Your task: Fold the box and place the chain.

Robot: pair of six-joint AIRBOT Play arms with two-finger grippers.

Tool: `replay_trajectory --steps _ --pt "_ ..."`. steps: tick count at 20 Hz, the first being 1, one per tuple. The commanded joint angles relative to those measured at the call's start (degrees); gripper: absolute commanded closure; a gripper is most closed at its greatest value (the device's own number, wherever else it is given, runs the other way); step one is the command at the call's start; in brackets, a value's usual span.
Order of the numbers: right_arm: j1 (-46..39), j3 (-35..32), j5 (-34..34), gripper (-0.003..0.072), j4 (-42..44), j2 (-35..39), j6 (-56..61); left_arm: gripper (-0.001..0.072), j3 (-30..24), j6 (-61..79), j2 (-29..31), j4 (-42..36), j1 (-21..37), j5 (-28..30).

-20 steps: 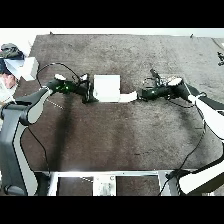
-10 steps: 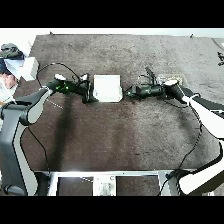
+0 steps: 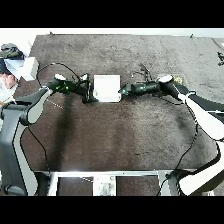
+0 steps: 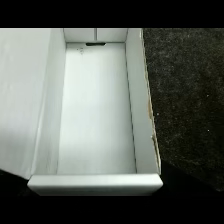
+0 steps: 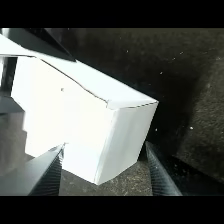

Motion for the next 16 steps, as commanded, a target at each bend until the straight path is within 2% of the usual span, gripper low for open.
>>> replay_trajectory --steps 1,4,8,13,16 --pt "2.91 4.31 -0.22 0.0090 -10.27 -0.26 8.55 0.0294 -0.02 0.02 -0.02 0.02 0.00 0.02" --pt "5.38 7.41 -0.79 0.0090 -12.37 -0.24 10.88 0.0294 -0.02 0.02 -0.02 0.02 0.00 0.02" --pt "9.33 9.81 -1.20 0.0089 -25.42 -0.26 19.54 0.0294 -0.02 0.02 -0.02 0.02 0.00 0.02" --pt "11.45 10.08 -3.72 0.0089 -32.65 -0.52 26.58 0.0294 -0.02 0.02 -0.02 0.02 0.00 0.02" --pt "12.26 13.40 -1.86 0.0090 -36.96 -2.60 29.97 0.0294 -0.02 0.02 -0.02 0.02 0.00 0.02"
